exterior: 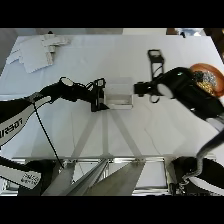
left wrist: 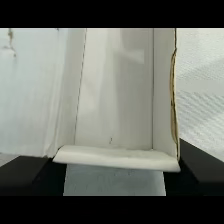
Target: Fold the box and place the chain.
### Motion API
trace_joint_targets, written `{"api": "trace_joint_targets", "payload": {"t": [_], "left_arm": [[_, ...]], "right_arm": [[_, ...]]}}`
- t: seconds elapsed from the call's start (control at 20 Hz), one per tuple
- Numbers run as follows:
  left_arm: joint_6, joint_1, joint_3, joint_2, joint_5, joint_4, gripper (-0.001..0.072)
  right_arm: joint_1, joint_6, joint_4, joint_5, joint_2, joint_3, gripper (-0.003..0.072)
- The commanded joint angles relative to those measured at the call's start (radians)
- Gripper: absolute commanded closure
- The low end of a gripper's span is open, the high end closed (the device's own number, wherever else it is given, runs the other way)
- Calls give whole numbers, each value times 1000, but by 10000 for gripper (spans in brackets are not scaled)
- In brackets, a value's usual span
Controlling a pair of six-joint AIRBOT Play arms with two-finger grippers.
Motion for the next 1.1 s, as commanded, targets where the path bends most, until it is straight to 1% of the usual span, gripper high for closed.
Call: {"api": "trace_joint_targets", "payload": {"t": [0.0,0.05,0.2,0.35,0.45,0.6,0.7,0.8,0.95,1.05], "left_arm": [[0,0,1,-1,0,0,434],[0,0,1,-1,0,0,434],[0,0,1,-1,0,0,434],[-1,0,1,-1,0,0,434],[-1,0,1,-1,-1,0,434],[-1,0,1,0,0,0,434],[-1,0,1,-1,0,0,434],[-1,0,1,-1,0,0,434],[-1,0,1,-1,-1,0,434],[-1,0,1,-1,0,0,434]], "right_arm": [[-149,-105,-95,90,80,1,206],[-220,-150,-101,75,91,1,206],[-441,-294,-93,-18,92,1,206],[-664,-362,-90,-121,85,1,207],[-789,-431,-90,-152,59,1,207],[-946,-441,-45,-192,-31,7,208],[-1012,-448,-34,-204,-116,24,208],[-1040,-449,-33,-212,-208,61,208],[-1033,-499,10,-232,-335,134,208],[-1032,-492,22,-227,-404,180,209]]}}
